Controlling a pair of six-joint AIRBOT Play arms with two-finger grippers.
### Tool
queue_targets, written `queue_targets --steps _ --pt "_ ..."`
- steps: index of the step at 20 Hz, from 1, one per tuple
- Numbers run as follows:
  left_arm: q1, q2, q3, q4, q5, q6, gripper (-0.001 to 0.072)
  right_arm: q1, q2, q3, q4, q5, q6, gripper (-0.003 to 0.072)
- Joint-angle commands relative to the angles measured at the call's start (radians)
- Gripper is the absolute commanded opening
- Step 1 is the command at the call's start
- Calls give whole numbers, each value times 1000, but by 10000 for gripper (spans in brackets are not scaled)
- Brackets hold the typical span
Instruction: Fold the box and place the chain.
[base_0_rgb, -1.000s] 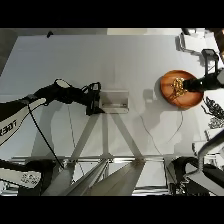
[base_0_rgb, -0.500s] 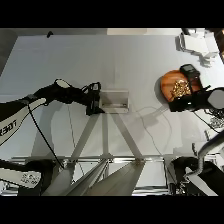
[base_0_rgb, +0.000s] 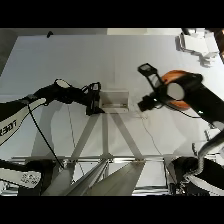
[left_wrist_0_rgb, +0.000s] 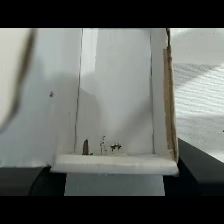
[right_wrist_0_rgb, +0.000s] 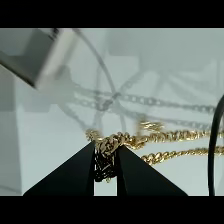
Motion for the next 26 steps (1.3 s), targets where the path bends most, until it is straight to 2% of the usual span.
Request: queue_targets --steps 1,4,8,14,19,22,26 --pt "0 0 0 0 0 0 187 85 -128 128 1 -65 45 8" --pt "0 0 0 0 0 0 187 117 -169 182 21 -148 69 8" --pt "0 0 0 0 0 0 187 119 -171 190 114 -244 69 6" --pt "0 0 0 0 0 0 187 119 -171 190 258 -309 47 6" --pt "0 0 0 0 0 0 187 119 -171 190 473 -389 -165 5" --pt "0 0 0 0 0 0 187 116 -172 190 405 -389 -193 5" --pt "0 0 0 0 0 0 187 116 -197 190 243 -268 -178 8"
